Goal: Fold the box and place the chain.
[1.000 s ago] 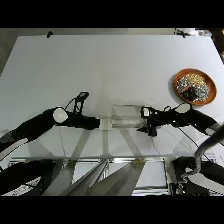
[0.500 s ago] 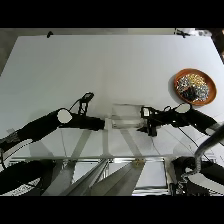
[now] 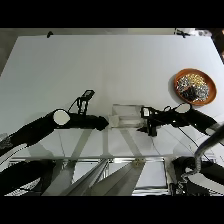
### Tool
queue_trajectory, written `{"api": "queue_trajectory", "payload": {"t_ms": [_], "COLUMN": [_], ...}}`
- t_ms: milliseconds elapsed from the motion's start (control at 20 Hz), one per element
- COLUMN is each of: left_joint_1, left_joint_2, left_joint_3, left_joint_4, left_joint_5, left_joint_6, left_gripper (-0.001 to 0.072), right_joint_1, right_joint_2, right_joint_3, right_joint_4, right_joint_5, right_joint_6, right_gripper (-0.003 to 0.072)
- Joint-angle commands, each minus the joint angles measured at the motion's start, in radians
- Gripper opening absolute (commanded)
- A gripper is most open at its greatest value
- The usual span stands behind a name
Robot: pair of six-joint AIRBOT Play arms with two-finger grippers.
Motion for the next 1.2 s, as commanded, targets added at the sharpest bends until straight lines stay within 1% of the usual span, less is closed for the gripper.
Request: {"api": "queue_trajectory", "payload": {"t_ms": [0, 250, 400, 450, 500, 550, 600, 800, 900, 1000, 1100, 1150], "left_joint_1": [-0.018, -0.018, -0.018, -0.019, -0.025, -0.032, -0.04, -0.062, -0.073, -0.087, -0.1, -0.106], "left_joint_2": [0.005, 0.004, -0.006, -0.014, -0.024, -0.034, -0.045, -0.079, -0.083, -0.087, -0.109, -0.127], "left_joint_3": [0.008, 0.059, 0.074, 0.077, 0.077, 0.078, 0.079, 0.093, 0.116, 0.15, 0.195, 0.223], "left_joint_4": [-0.033, -0.033, -0.031, -0.031, -0.029, -0.03, -0.029, -0.018, 0.026, 0.112, 0.226, 0.276], "left_joint_5": [0.017, 0.012, 0.0, -0.008, -0.01, -0.01, -0.009, 0.014, 0.014, 0.017, -0.01, -0.043], "left_joint_6": [0.002, 0.002, 0.003, 0.002, 0.002, 0.001, 0.002, -0.008, -0.059, -0.15, -0.285, -0.356], "left_gripper": [0.0284, 0.0285, 0.0285, 0.0301, 0.035, 0.0438, 0.0504, 0.0512, 0.0512, 0.0512, 0.0512, 0.0512], "right_joint_1": [0.0, 0.0, 0.0, 0.0, 0.0, 0.0, 0.0, 0.0, 0.0, 0.0, 0.0, 0.0], "right_joint_2": [0.0, 0.0, 0.0, 0.0, 0.0, 0.0, 0.0, 0.0, 0.0, 0.0, 0.0, 0.0], "right_joint_3": [0.0, 0.0, 0.0, 0.0, 0.0, 0.0, 0.0, 0.0, 0.0, 0.0, 0.0, 0.0], "right_joint_4": [0.0, 0.0, 0.0, 0.0, 0.0, 0.0, 0.0, 0.0, 0.0, 0.0, 0.0, 0.0], "right_joint_5": [0.0, 0.0, 0.0, 0.0, 0.0, 0.0, 0.0, 0.0, 0.0, 0.0, 0.0, 0.0], "right_joint_6": [0.001, 0.001, 0.0, 0.001, 0.0, 0.0, 0.0, 0.001, 0.001, 0.0, 0.0, 0.0], "right_gripper": [0.0411, 0.0411, 0.0411, 0.0411, 0.0411, 0.0411, 0.0411, 0.0411, 0.0411, 0.0411, 0.0411, 0.0411]}}
